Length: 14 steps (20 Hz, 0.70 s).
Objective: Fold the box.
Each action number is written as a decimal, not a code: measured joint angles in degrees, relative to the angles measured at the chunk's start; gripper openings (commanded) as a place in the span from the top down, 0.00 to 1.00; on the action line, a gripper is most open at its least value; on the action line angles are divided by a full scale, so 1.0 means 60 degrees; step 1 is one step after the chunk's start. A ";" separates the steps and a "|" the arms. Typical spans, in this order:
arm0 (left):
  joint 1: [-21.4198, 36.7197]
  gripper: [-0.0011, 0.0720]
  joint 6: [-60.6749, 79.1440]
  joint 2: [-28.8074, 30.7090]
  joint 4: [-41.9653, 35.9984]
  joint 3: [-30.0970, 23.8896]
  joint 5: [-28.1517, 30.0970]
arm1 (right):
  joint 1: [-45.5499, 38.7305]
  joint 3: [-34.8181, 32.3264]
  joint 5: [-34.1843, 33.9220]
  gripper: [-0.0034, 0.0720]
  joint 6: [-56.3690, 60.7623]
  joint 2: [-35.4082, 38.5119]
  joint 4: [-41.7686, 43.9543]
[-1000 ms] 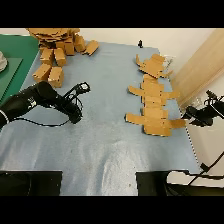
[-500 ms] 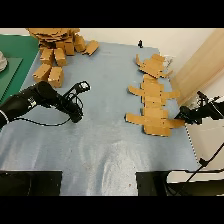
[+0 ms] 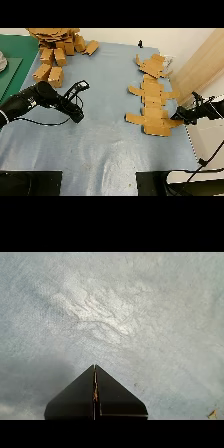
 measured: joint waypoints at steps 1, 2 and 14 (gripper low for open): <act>0.0000 0.97 -0.0080 0.0000 -0.0007 0.0000 -0.0091 | 0.0022 -0.0091 0.0025 0.58 0.0000 0.0000 -0.0036; 0.0000 0.97 -0.0197 0.0000 -0.0022 0.0000 -0.0153 | 0.0025 -0.0189 0.0051 0.60 0.0000 0.0000 -0.0098; 0.1373 0.97 -0.2109 -0.0015 -0.1384 -0.0302 -0.0601 | 0.1523 -0.1541 0.0535 0.95 -0.0714 0.1417 0.2495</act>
